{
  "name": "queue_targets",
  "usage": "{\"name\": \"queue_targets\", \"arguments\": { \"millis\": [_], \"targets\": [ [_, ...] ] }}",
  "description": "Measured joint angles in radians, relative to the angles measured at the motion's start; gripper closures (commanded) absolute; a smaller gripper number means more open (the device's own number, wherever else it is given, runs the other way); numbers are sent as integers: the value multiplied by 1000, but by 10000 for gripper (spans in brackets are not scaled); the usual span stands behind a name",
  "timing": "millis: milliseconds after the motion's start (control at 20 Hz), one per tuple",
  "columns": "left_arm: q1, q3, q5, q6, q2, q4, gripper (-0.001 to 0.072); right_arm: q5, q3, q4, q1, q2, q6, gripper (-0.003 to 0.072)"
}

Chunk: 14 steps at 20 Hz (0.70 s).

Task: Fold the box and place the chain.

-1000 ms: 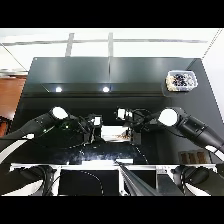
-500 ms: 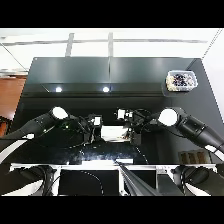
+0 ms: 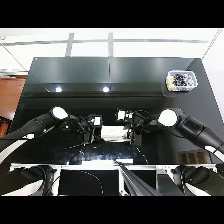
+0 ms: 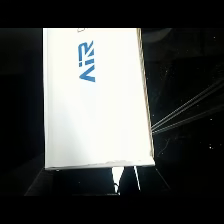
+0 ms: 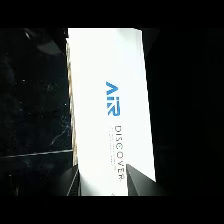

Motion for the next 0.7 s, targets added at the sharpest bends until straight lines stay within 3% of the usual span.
{"name": "queue_targets", "arguments": {
  "millis": [350, 700],
  "targets": [
    [0, 0, 0, 0, 0, 0, 311, 2, 0, 3, 0, -29, 13, 374],
    [0, 0, 0, 0, 0, 0, 311, 29, 18, -4, -9, 13, 181, 374]
  ]
}}
